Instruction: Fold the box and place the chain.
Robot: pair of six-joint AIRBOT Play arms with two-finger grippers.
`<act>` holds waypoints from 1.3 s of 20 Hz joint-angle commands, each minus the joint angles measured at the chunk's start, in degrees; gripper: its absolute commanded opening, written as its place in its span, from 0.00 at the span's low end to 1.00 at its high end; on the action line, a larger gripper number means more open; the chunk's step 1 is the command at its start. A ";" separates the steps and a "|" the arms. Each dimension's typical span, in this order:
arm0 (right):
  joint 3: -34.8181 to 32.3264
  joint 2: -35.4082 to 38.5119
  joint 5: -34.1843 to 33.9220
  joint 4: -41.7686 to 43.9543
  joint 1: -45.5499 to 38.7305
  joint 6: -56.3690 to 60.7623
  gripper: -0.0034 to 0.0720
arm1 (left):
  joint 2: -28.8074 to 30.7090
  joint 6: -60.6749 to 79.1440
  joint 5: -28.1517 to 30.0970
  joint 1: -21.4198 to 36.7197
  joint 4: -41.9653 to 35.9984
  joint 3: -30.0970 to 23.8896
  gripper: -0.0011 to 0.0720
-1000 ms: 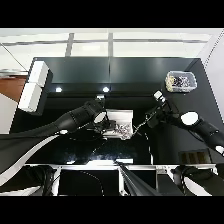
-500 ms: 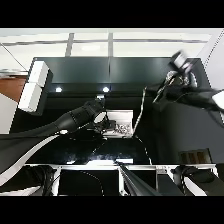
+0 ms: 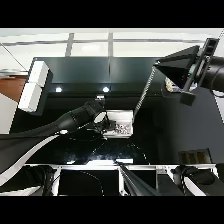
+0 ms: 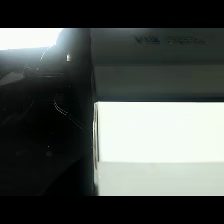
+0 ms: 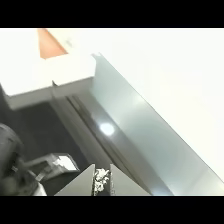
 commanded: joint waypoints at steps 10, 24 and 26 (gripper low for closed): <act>-5.79 -4.85 9.29 3.91 2.78 6.86 0.10 | 0.00 0.00 0.04 0.04 0.00 0.02 0.06; -16.79 -6.86 9.92 -0.90 -1.31 10.60 0.84 | 0.00 0.00 0.04 0.04 0.00 0.02 0.06; -16.81 -6.82 11.10 -5.09 -6.99 11.41 0.84 | 0.00 0.00 0.04 0.04 0.00 0.02 0.06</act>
